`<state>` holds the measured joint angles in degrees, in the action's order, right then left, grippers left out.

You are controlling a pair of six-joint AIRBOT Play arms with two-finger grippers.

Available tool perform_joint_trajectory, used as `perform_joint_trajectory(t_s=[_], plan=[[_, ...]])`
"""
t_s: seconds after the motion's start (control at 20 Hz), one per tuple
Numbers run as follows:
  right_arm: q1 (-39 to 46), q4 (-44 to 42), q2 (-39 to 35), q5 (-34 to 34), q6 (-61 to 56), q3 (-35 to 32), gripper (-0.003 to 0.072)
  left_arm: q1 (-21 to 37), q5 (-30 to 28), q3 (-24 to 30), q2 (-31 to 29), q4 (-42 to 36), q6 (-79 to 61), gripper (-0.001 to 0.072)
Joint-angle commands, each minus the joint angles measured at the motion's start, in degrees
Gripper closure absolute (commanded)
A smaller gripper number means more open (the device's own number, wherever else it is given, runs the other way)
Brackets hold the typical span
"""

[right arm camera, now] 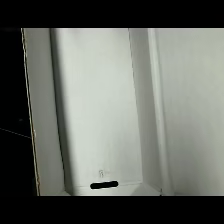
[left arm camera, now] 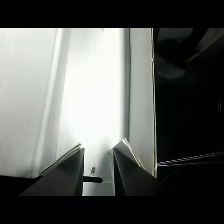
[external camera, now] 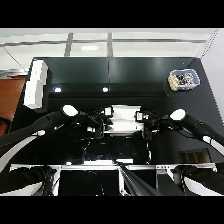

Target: Fold the box and place the chain.

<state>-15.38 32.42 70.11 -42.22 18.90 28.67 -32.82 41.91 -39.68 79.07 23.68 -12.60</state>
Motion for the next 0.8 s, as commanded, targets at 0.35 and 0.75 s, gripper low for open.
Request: perform_joint_trajectory(t_s=[0.35,0.75], plan=[[0.0,-0.02,0.04,0.0,-0.04,0.0,0.0668,-0.61,-0.76,-0.09,0.2,-0.07,0.04,0.0583],[0.0,-0.02,0.04,0.0,-0.04,0.0,0.0668,-3.65,-2.82,-0.15,0.17,4.7,1.9,0.0465]])
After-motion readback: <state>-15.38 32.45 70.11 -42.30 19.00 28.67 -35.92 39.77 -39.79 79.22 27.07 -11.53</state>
